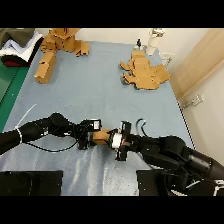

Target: Fold the box.

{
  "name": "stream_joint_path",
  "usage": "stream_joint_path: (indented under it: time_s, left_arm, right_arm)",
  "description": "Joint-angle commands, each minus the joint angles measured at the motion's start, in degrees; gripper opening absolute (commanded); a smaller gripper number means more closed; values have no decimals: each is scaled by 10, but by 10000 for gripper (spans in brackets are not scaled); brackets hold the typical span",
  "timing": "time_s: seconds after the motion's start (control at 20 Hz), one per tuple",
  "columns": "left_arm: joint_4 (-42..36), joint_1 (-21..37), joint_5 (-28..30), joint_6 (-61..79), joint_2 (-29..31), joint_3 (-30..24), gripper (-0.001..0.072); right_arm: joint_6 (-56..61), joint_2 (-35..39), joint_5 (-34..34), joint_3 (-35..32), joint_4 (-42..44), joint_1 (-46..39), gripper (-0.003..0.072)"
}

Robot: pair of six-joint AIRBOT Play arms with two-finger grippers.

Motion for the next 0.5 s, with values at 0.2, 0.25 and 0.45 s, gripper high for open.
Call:
stream_joint_path:
  time_s: [0.2,0.25,0.45]
  left_arm:
    - [0,0,0,0,0,0,363]
    - [0,0,0,0,0,0,363]
    - [0,0,0,0,0,0,363]
  right_arm:
    - [777,51,-86,-84,123,-15,1]
    - [777,45,-27,-110,172,-15,2]
    - [795,3,194,-138,211,-15,2]
